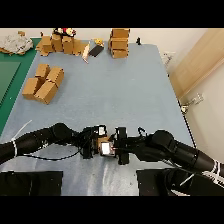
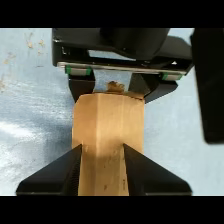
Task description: Fold the box.
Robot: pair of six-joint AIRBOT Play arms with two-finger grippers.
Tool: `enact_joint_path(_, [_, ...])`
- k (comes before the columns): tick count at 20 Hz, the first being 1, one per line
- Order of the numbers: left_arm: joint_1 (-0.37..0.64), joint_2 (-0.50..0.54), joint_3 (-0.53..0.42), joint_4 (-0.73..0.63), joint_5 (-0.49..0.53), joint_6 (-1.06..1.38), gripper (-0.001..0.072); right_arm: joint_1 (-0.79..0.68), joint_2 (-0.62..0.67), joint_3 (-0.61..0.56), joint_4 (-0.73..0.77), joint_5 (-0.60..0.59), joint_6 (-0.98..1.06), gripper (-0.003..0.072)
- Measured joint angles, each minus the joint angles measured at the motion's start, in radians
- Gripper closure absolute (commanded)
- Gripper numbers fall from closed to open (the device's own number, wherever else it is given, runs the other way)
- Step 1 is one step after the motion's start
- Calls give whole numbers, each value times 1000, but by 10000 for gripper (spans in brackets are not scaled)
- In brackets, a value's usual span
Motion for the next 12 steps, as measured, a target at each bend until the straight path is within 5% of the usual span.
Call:
enact_joint_path(6, [0, 0, 0, 0, 0, 0, 191, 49, 29, -4, -122, 49, 87, 296])
enact_joint_path(12, [0, 0, 0, 0, 0, 0, 191, 58, 42, -4, -238, 61, 151, 407])
